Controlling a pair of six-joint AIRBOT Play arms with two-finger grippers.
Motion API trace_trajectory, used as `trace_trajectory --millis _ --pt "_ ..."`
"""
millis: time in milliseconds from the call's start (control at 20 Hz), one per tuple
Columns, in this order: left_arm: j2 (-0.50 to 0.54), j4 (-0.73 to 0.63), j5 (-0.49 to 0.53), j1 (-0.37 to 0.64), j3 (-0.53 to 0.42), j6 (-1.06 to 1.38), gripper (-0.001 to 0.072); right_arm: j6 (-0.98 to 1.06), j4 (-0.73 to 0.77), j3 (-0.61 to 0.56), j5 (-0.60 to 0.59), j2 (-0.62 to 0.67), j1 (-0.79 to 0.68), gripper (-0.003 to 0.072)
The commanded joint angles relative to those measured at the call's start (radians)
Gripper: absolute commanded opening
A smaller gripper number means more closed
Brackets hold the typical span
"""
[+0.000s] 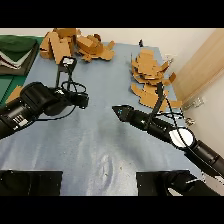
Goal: Fold the box.
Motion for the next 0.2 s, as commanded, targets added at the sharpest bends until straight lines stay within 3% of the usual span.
trace_trajectory --millis 0,150 --pt "-0.005 -0.023 -0.018 -0.030 0.002 -0.005 0.0691 0.000 -0.001 0.000 0.001 0.000 0.000 0.0004" --pt "-0.005 -0.023 -0.018 -0.030 0.002 -0.005 0.0691 0.000 -0.001 0.000 0.001 0.000 0.000 0.0004"
